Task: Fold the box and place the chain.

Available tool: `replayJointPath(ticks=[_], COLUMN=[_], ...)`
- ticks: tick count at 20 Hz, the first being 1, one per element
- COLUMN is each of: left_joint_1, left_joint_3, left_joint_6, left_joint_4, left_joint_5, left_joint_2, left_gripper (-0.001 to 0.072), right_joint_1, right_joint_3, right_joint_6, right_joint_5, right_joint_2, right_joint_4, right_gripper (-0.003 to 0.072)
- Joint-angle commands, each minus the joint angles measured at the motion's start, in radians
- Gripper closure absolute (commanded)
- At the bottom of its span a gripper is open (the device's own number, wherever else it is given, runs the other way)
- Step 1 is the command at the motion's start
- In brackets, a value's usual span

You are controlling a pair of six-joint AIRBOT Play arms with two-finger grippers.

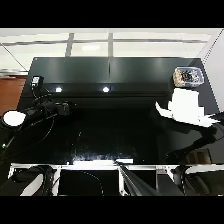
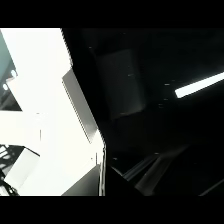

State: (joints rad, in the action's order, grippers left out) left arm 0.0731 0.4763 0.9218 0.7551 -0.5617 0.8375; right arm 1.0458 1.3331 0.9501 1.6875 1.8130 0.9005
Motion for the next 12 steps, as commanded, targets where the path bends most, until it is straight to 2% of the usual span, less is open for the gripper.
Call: replayJointPath(ticks=[1, 7, 12], left_joint_1=[0.000, 0.000, 0.000], left_joint_3=[0.000, 0.000, 0.000], left_joint_6=[-0.001, -0.001, -0.001], left_joint_4=[-0.005, -0.005, -0.005], left_joint_5=[0.000, -0.003, -0.026], left_joint_2=[0.000, 0.000, 0.000], left_gripper=[0.0003, 0.0003, 0.0003], right_joint_1=[-0.032, -0.156, -0.327], right_joint_3=[-0.020, -0.158, -0.272], right_joint_6=[-0.043, -0.089, -0.099], right_joint_5=[0.009, -0.077, -0.169], right_joint_2=[-0.032, -0.187, -0.336], right_joint_4=[-0.033, -0.095, -0.148], right_gripper=[0.0645, 0.0646, 0.0646])
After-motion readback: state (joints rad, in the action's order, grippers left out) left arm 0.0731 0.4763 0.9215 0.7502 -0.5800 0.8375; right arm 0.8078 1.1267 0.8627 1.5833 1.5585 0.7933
